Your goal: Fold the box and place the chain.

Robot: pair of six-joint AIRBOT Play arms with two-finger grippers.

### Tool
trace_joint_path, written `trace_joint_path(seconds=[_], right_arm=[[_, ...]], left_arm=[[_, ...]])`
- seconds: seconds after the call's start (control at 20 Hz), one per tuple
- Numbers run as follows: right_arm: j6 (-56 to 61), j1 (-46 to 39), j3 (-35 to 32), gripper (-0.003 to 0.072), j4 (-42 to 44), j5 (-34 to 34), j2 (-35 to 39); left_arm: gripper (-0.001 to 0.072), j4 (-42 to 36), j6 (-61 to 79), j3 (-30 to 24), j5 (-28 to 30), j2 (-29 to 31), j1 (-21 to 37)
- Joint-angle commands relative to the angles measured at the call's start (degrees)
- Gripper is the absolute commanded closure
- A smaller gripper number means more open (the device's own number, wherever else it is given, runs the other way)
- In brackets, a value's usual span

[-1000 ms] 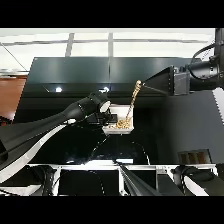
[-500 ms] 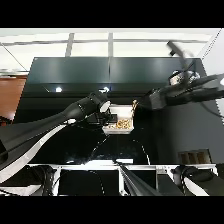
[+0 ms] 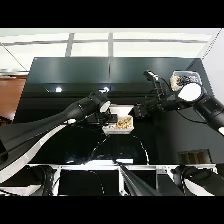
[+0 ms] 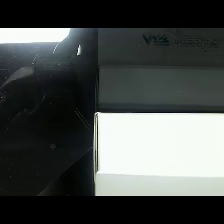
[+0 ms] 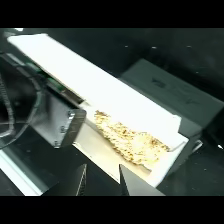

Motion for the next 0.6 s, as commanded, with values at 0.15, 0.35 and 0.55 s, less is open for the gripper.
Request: trace_joint_path(seconds=[0.15,0.35,0.55], right_arm=[[-0.1,-14.3,1.5,0.0430,-8.6,8.5,5.7],[-0.1,-22.4,1.4,0.0430,-11.8,10.5,11.5],[-0.2,-25.3,1.4,0.0430,-12.3,12.7,12.8]], left_arm=[[0.0679,0.0,0.0,0.0,1.2,0.0,0.0],[0.0678,0.8,0.1,0.2,4.3,-0.1,0.0],[0.0678,0.6,0.0,1.6,4.8,0.0,0.0]])
